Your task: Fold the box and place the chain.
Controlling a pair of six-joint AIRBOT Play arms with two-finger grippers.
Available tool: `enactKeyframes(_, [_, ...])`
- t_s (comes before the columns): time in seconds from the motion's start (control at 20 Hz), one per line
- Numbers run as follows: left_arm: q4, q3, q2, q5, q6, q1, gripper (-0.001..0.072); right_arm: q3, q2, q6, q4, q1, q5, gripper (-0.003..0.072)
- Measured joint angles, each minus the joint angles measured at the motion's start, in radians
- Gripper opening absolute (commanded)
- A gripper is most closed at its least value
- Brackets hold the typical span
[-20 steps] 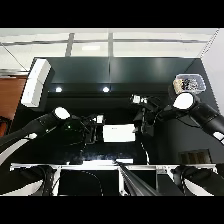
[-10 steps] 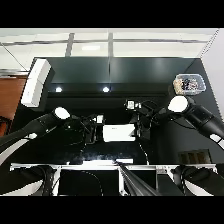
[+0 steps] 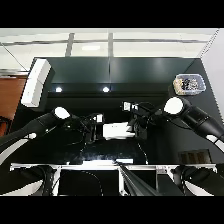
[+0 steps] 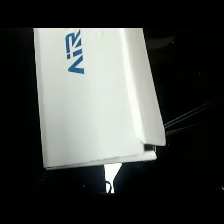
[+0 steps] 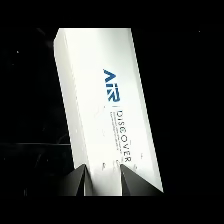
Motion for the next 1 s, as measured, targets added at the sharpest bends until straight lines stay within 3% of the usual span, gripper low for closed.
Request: enactKeyframes(1.0, [0.003, 0.0, 0.0, -0.01, 0.004, 0.0, 0.0444, 0.002, 0.01, 0.037, 0.018, 0.002, -0.009, 0.0245])
